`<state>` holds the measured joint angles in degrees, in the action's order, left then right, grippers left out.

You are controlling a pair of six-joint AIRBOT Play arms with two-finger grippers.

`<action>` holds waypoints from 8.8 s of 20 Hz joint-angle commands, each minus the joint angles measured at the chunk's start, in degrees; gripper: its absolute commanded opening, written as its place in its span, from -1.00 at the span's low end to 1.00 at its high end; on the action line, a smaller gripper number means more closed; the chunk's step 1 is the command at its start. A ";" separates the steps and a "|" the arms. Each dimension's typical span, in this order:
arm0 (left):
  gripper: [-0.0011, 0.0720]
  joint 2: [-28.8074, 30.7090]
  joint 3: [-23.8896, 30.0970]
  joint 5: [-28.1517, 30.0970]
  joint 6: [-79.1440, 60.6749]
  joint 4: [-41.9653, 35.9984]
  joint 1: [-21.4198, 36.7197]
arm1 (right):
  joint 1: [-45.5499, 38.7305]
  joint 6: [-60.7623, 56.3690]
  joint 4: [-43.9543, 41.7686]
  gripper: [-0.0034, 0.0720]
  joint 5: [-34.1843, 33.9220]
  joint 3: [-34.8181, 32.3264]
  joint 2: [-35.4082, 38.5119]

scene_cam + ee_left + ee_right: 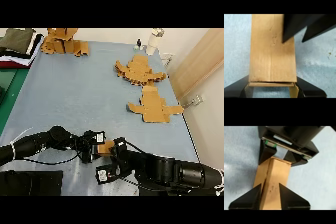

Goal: Fold the box.

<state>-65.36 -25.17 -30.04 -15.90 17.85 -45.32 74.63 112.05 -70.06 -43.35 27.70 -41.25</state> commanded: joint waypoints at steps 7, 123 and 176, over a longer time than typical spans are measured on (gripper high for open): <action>0.30 0.00 -0.02 -0.02 -0.13 0.17 0.00 | 0.13 -25.57 -19.06 -0.30 -4.76 2.05 5.01; 0.30 0.00 -0.15 -0.35 -0.11 -0.07 -0.02 | -28.26 -81.15 -10.29 -0.91 -25.40 0.44 6.73; 0.40 -41.97 -57.57 14.40 48.28 17.22 51.36 | -37.18 -79.84 -7.65 -0.90 -7.04 4.96 -11.63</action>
<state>-107.18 -82.63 -15.40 32.58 33.52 6.04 37.50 32.21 -77.41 -50.43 32.62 -52.84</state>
